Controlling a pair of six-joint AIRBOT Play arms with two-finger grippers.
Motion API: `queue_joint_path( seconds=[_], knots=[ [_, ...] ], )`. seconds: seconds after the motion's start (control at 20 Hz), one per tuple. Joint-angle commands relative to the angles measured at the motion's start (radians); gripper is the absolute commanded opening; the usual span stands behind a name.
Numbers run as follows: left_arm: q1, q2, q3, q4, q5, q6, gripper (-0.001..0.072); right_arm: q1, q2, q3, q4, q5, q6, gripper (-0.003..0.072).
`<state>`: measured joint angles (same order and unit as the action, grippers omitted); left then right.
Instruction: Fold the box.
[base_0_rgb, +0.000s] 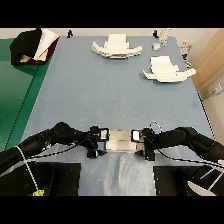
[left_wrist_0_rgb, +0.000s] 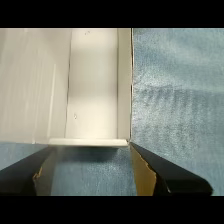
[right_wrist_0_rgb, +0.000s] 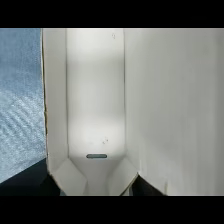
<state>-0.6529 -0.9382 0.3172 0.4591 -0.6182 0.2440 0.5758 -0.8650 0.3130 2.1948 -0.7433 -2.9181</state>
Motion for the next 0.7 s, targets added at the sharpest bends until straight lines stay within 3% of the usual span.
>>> queue_joint_path(
  seconds=[0.0, 0.65],
  knots=[
    [-0.031, -0.031, 0.003, -0.020, 0.009, 0.034, 0.0674, 0.000, 0.000, 0.001, 0.000, 0.002, 0.001, 0.0510],
    [-0.058, -0.116, 0.042, -0.007, 0.058, -0.048, 0.0653, 0.000, 0.000, 0.001, 0.000, 0.002, 0.001, 0.0510]
  ],
)
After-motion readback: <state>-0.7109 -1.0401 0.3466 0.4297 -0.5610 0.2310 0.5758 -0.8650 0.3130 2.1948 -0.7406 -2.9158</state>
